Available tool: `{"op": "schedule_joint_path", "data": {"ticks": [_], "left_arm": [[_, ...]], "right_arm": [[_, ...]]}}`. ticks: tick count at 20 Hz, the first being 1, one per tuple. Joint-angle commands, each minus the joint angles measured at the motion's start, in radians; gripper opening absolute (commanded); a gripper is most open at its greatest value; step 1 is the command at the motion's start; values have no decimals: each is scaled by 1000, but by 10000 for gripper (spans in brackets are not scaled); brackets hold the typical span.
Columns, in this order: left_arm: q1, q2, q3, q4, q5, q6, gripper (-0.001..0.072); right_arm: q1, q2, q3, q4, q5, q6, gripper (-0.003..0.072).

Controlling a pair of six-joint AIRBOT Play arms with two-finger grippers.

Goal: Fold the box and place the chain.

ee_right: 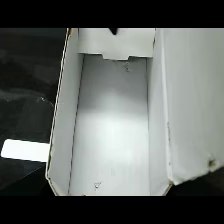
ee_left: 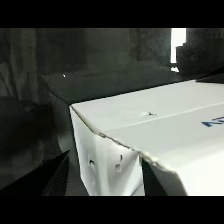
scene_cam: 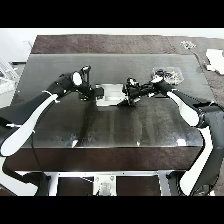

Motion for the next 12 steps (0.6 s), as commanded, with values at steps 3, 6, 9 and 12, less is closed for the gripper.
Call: {"op": "schedule_joint_path", "data": {"ticks": [3, 6, 9, 12], "left_arm": [[-19, -101, 174, 106, -169, -74, 504], [-34, -146, 270, 164, -237, -113, 504], [-34, -149, 279, 174, -239, -140, 503], [-34, -151, 280, 214, -268, -170, 503]], "right_arm": [[0, 0, 0, 0, 1, 0, 579], [0, 0, 0, 0, 0, 0, 579], [0, 0, 0, 0, 0, 0, 579], [0, 0, 0, 0, 0, 0, 579]]}}
